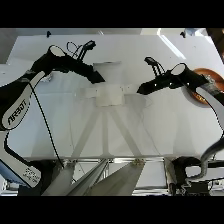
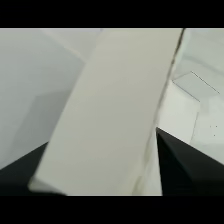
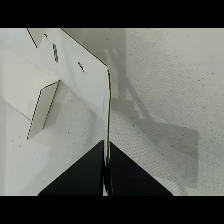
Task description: Fold the box and place the chain.
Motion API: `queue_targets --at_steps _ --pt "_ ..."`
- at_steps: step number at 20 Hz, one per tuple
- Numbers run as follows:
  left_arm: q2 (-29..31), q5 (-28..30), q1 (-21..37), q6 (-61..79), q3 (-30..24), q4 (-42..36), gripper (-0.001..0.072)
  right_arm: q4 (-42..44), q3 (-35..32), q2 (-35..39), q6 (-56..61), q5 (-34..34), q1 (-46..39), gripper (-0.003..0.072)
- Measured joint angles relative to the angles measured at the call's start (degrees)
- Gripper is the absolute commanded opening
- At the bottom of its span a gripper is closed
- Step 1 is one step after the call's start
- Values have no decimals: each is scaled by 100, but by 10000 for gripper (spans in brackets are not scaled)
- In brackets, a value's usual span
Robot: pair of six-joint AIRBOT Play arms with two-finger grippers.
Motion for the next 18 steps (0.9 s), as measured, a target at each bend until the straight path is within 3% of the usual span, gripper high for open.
queue_targets --at_steps 3,4,18 --pt "0 -94 -50 83 0 177 164 0 0 0 0 0 0 10" --pt "0 -116 -61 116 0 240 29 0 0 0 0 0 0 10" --pt "0 -179 -81 420 2 470 11 4 2 0 0 -2 2 10"
